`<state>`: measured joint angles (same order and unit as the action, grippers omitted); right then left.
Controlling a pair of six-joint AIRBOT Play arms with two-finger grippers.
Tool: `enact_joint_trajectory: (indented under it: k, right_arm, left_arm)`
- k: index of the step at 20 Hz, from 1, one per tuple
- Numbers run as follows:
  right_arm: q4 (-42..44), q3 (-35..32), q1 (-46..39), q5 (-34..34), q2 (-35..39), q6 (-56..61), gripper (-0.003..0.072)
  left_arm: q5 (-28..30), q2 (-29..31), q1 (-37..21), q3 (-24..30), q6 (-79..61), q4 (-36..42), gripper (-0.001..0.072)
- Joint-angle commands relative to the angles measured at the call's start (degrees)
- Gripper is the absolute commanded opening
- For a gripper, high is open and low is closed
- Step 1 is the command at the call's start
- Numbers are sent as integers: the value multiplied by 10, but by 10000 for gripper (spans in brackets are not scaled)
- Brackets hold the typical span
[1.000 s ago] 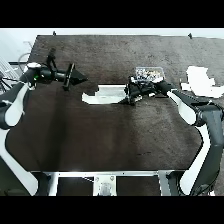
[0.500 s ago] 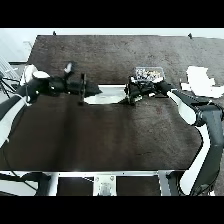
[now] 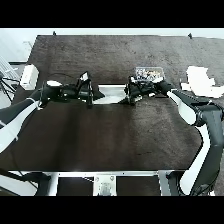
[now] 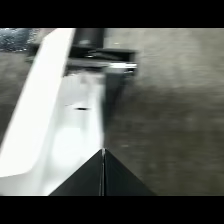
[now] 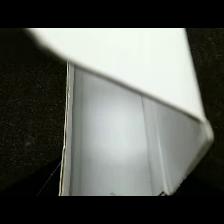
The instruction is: Fold the box and place the chain.
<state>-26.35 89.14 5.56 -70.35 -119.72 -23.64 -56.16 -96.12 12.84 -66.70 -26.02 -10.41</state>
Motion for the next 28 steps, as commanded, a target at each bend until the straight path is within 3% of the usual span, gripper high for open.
enact_joint_trajectory:
  k: [1, 5, 9, 15, 28]
  right_arm:
    - [0, 0, 0, 0, 0, 0, 496]
    - [0, 0, 0, 0, 0, 0, 496]
    - [0, 0, 0, 0, 0, 0, 496]
    - [0, 0, 0, 0, 0, 0, 496]
    - [0, 0, 0, 0, 0, 0, 496]
  left_arm:
    - [27, -42, 2, -67, 16, -2, 15]
    - [45, -82, 2, -137, 22, -3, 15]
    - [83, -106, 2, -174, 23, -4, 15]
    - [115, -119, 2, -176, 40, -19, 15]
    - [114, -156, 19, -177, 76, -93, 16]
